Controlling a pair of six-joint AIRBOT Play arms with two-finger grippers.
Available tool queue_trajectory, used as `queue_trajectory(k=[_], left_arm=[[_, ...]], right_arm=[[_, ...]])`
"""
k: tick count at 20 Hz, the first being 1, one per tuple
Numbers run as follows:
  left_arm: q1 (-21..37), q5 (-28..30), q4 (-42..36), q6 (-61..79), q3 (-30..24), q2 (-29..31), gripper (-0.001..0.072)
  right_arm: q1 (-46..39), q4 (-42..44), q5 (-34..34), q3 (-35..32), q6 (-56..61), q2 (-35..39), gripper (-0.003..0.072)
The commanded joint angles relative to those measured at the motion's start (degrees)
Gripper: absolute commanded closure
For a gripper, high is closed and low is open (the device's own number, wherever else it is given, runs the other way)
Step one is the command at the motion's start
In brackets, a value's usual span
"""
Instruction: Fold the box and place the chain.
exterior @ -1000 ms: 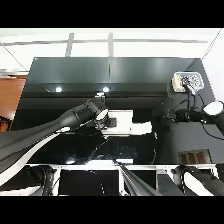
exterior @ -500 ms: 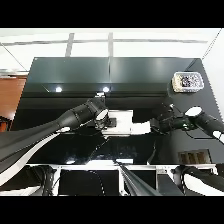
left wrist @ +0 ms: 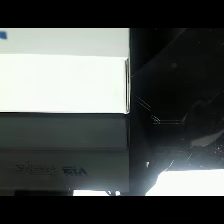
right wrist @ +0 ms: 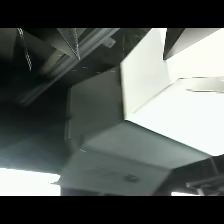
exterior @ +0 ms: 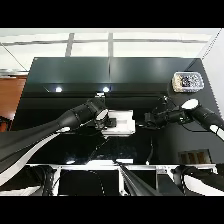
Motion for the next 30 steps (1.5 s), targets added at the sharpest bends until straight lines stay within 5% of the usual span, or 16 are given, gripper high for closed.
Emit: queue_trajectory(k=[1, 6, 8, 10, 25, 26, 30], left_arm=[[0.04, 0.04, 0.00, 0.00, 0.04, 0.02, 0.0687], [0.04, 0.07, 0.00, 0.00, 0.04, 0.02, 0.0686], [0.04, 0.07, 0.00, 0.00, 0.04, 0.02, 0.0686], [0.04, 0.04, 0.00, 0.00, 0.04, 0.02, 0.0687], [0.04, 0.07, 0.00, 0.00, 0.04, 0.02, 0.0686], [0.04, 0.07, 0.00, 0.00, 0.04, 0.02, 0.0686], [0.04, 0.04, 0.00, 0.00, 0.04, 0.02, 0.0686]], right_arm=[[0.28, 1.55, 3.08, 2.03, -0.13, -0.04, 0.0084], [4.04, 3.80, 2.86, 2.08, 0.17, -0.04, 0.0087], [6.40, 3.91, 1.27, 2.64, 1.64, -0.04, 0.0245], [9.14, 2.64, -0.74, 3.78, 4.17, -0.07, 0.0249], [31.95, -42.69, -7.30, 15.23, 46.14, -0.68, 0.0252], [33.11, -44.19, -6.60, 16.28, 47.93, -1.42, 0.0324], [37.16, -51.15, -3.17, 20.28, 55.95, -5.09, 0.0341]])
